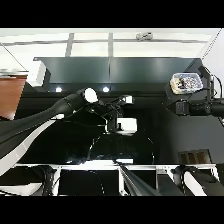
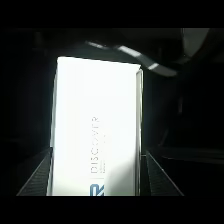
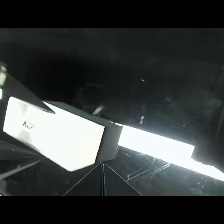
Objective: Fold the box and place the chain.
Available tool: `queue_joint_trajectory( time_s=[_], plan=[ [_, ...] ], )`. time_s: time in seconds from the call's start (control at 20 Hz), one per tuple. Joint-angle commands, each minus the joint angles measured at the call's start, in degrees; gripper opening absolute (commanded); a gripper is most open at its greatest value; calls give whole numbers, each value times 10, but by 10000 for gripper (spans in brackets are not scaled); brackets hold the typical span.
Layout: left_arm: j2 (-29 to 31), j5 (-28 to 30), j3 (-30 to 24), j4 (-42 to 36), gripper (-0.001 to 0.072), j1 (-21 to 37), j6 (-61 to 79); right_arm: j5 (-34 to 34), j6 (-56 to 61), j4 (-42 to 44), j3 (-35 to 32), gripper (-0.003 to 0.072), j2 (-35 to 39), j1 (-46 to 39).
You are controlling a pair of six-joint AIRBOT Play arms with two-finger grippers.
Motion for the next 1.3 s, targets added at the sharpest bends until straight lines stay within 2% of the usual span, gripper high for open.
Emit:
queue_joint_trajectory(
  time_s=[0.0, 0.3, 0.6, 0.7, 0.75, 0.8, 0.85, 0.95, 1.0, 1.1, 1.25],
  plan=[
    [-12, -35, 14, 8, 712, -3, -18, -4, 0, 0, 0, 15, 0, 0],
    [-12, -28, 15, 42, 712, -14, -18, -6, 0, 0, 0, 15, 0, 0],
    [-24, 45, 14, 94, 712, -53, -18, -6, 0, 0, 0, 16, 0, 0],
    [-37, 50, 14, 102, 702, -69, -2, -10, 0, -2, 0, 16, 0, -1],
    [-39, 50, 14, 120, 654, -76, -2, -16, 0, -4, 0, 16, 0, -1],
    [-38, 50, 15, 144, 437, -80, -18, -21, 0, -6, 0, 16, 0, -1],
    [-32, 49, 15, 164, 291, -82, -49, -23, 0, -7, 0, 16, 0, -1],
    [-9, 40, 15, 201, 228, -74, -102, -23, 0, -7, 0, 16, 0, -2],
    [6, 33, 15, 219, 157, -62, -133, -22, 0, -8, 0, 16, 0, -3],
    [35, 17, 13, 247, 154, -10, -219, -21, 4, -11, 0, 16, 0, -3],
    [66, -51, 13, 249, 161, 127, -341, -21, 4, -11, 0, 16, 0, -3]
  ],
)
